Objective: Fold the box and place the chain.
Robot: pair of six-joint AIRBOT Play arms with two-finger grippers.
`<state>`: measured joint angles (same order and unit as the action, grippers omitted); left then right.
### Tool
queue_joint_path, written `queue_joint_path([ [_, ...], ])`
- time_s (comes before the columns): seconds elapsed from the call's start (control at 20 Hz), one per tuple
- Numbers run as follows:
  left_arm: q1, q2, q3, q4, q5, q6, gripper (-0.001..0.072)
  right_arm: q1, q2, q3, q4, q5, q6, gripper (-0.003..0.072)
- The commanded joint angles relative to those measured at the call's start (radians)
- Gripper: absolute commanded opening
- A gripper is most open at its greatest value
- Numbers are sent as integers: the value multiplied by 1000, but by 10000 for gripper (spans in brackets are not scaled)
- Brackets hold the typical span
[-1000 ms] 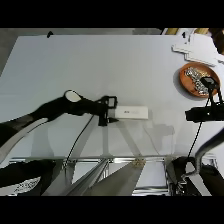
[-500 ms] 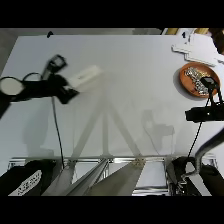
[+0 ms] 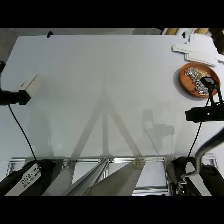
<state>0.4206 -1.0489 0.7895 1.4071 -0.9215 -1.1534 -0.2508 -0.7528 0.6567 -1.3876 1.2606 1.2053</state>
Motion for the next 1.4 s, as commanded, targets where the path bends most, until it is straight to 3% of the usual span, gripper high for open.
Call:
queue_joint_path([
  [0.0,93,-53,0,151,-11,-174,150,-1,1,0,0,0,0,19],
  [0.15,136,-58,0,254,13,-332,150,-1,1,0,0,0,0,19],
  [0.55,138,-60,-51,146,14,-373,164,-1,1,0,0,0,0,19],
  [0.7,138,-60,-86,112,2,-374,593,-1,1,0,0,0,0,19],
  [0.75,138,-60,-89,108,-10,-374,641,-1,1,0,0,0,0,19],
  [1.0,138,20,-89,110,-29,-373,684,-1,1,0,0,0,0,19],
  [1.35,111,313,-89,113,-7,-373,691,-1,1,0,0,0,0,19],
])
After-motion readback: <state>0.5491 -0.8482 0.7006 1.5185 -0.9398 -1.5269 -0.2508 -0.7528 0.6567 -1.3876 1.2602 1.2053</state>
